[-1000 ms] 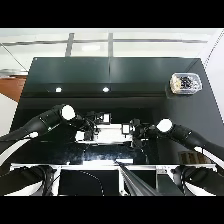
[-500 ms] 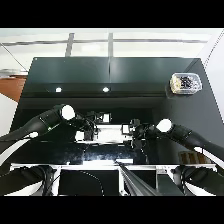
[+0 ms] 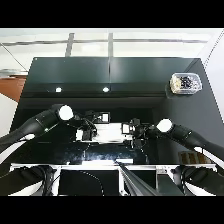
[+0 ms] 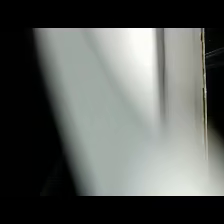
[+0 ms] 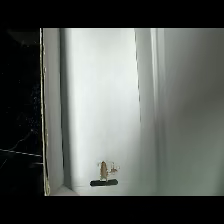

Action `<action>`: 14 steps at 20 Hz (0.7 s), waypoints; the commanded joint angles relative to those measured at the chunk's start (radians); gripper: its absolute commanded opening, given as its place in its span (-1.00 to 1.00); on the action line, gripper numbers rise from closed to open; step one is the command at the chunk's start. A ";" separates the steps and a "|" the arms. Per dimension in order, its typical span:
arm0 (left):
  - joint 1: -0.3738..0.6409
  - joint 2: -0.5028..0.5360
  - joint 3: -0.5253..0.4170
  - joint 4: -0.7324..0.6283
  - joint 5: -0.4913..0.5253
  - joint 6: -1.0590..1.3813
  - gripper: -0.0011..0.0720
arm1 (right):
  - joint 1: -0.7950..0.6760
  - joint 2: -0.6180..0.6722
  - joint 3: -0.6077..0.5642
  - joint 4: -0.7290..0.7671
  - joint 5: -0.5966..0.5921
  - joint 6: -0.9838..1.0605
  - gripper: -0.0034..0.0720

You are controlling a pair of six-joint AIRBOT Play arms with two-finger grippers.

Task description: Fold the box and place the chain.

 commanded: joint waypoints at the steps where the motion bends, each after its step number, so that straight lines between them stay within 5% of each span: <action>1: 0.020 0.076 0.000 0.127 -0.048 -0.160 0.44 | 0.001 -0.001 0.000 -0.001 0.004 0.001 0.21; 5: 0.110 0.183 0.000 0.177 -0.204 -0.309 0.40 | 0.001 -0.001 0.000 -0.001 0.004 0.000 0.21; 6: 0.138 0.209 0.000 0.177 -0.251 -0.381 0.05 | 0.001 -0.001 0.000 -0.001 0.004 0.000 0.21; 7: 0.166 0.230 0.000 0.177 -0.302 -0.422 -0.74 | 0.001 -0.001 0.000 -0.001 0.004 0.000 0.21; 8: 0.195 0.247 0.000 0.158 -0.375 -0.458 -0.89 | 0.001 -0.001 0.000 -0.001 0.004 0.000 0.21; 11: 0.239 0.252 -0.022 -0.031 -0.572 -0.531 -0.89 | 0.001 -0.001 0.000 -0.001 0.004 0.000 0.21; 14: 0.201 0.252 -0.112 -0.323 -0.491 -0.533 -0.89 | 0.001 -0.001 0.000 -0.001 0.004 0.000 0.21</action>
